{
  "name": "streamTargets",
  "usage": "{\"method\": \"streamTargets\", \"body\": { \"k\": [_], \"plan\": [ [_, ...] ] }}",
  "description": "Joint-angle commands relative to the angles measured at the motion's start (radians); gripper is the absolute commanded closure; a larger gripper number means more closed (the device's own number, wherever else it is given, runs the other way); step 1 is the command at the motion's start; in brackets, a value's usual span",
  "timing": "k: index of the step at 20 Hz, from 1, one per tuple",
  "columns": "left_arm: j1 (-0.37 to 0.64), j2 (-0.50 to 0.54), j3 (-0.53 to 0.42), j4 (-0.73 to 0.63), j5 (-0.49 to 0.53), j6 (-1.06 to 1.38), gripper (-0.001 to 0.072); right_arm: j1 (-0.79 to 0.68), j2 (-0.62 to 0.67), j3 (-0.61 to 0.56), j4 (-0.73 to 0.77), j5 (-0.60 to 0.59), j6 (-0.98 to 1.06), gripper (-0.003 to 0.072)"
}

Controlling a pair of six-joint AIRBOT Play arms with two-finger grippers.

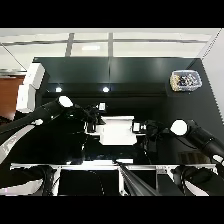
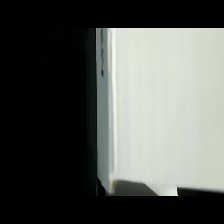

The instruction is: Fold the box and place the chain.

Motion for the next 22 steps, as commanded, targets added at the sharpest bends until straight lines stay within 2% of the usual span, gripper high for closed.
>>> {"method": "streamTargets", "body": {
  "k": [1,6,12,16,19,22],
  "plan": [
    [0.0,0.0,0.0,0.0,0.0,-0.001,0.0684,0.057,-0.005,-0.026,0.045,-0.097,0.036,-0.001],
    [0.0,0.0,0.0,0.0,0.0,-0.001,0.0684,0.075,-0.002,-0.021,0.153,-0.217,0.069,-0.001],
    [0.0,0.0,0.0,0.0,-0.001,-0.001,0.0683,0.072,0.074,0.016,0.012,-0.211,0.092,-0.0011],
    [0.0,0.0,0.0,0.0,-0.001,-0.001,0.0683,0.072,0.074,0.016,0.013,-0.227,0.025,-0.001],
    [0.0,0.0,0.0,0.0,-0.001,-0.001,0.0683,0.072,0.074,0.016,0.014,-0.305,0.017,-0.001],
    [0.0,0.0,0.0,0.0,-0.001,-0.001,0.0683,0.065,0.06,0.019,0.005,-0.295,0.01,-0.001]
  ]
}}
